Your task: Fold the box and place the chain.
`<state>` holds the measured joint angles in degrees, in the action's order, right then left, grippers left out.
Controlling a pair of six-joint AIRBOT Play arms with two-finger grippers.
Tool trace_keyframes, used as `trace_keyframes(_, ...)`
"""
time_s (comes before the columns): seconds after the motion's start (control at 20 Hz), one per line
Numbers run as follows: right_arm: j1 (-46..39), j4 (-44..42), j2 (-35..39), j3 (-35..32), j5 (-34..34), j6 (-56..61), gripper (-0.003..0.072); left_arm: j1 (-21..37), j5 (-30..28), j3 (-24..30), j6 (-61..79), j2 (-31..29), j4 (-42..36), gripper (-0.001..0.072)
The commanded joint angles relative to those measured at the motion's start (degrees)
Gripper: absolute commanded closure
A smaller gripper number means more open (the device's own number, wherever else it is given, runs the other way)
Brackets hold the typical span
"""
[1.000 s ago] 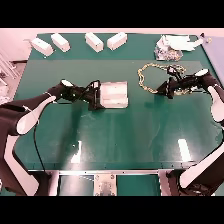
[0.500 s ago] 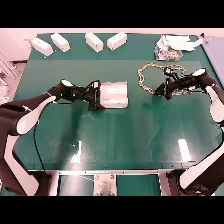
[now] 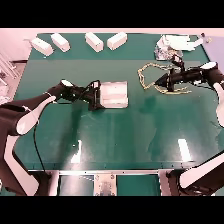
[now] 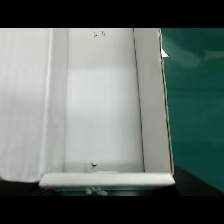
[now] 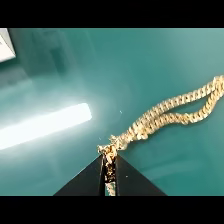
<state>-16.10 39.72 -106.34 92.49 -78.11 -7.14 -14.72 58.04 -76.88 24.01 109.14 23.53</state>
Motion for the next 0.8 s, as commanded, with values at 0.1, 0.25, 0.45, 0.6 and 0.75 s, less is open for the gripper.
trace_keyframes(0.1,-0.07,-6.97,4.42,0.07,-6.67,2.21,0.068,0.0,0.0,-0.02,0.02,-0.02,0.0,0.024)
trace_keyframes(0.25,0.0,-12.48,7.76,0.07,-9.68,2.4,0.068,0.0,0.0,-0.02,0.02,-0.02,0.02,0.0239)
trace_keyframes(0.45,0.11,-13.79,13.18,0.07,-11.58,5.07,0.068,0.0,-0.02,-0.02,0.02,-0.02,0.02,0.0239)
trace_keyframes(0.6,0.74,-15.19,16.5,0.07,-11.58,5.49,0.068,0.0,0.0,-0.02,0.02,-0.02,0.02,0.0239)
trace_keyframes(0.75,1.88,-18.18,18.82,0.07,-11.56,7.17,0.068,0.0,0.02,0.0,0.02,-0.02,0.02,0.0239)
